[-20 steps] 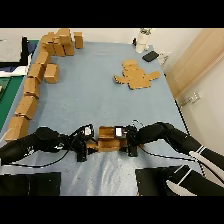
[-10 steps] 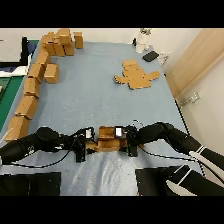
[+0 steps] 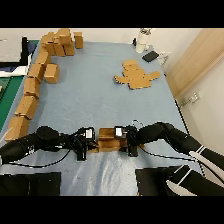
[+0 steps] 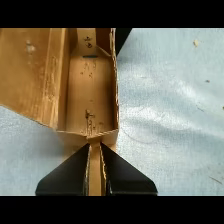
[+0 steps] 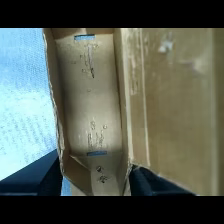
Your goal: Fold the box.
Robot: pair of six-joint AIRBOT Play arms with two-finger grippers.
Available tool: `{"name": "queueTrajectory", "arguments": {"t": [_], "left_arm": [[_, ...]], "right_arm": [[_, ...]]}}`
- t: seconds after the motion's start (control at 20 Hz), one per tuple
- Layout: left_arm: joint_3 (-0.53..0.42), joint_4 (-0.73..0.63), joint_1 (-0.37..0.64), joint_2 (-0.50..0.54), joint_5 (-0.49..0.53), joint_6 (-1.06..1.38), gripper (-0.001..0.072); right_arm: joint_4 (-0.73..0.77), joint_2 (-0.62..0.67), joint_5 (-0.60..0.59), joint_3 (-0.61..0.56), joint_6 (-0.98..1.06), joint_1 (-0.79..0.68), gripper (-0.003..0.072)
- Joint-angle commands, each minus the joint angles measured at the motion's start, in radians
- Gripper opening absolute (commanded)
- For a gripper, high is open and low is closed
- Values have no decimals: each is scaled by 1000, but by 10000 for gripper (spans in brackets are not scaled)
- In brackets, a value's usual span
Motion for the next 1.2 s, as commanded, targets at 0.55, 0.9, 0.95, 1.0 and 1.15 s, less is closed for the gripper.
{"name": "queueTrajectory", "arguments": {"t": [0.55,0.9,0.95,1.0,1.15], "left_arm": [[7,-150,-42,-37,35,83,107],[11,-153,-42,-40,29,83,482],[11,-153,-42,-40,29,83,482],[10,-153,-42,-40,29,82,482],[11,-151,-42,-39,36,66,437]], "right_arm": [[0,1,0,0,0,0,510],[0,1,0,0,0,0,510],[0,1,0,0,0,0,510],[0,1,0,0,0,0,510],[0,1,0,0,0,0,510]]}}
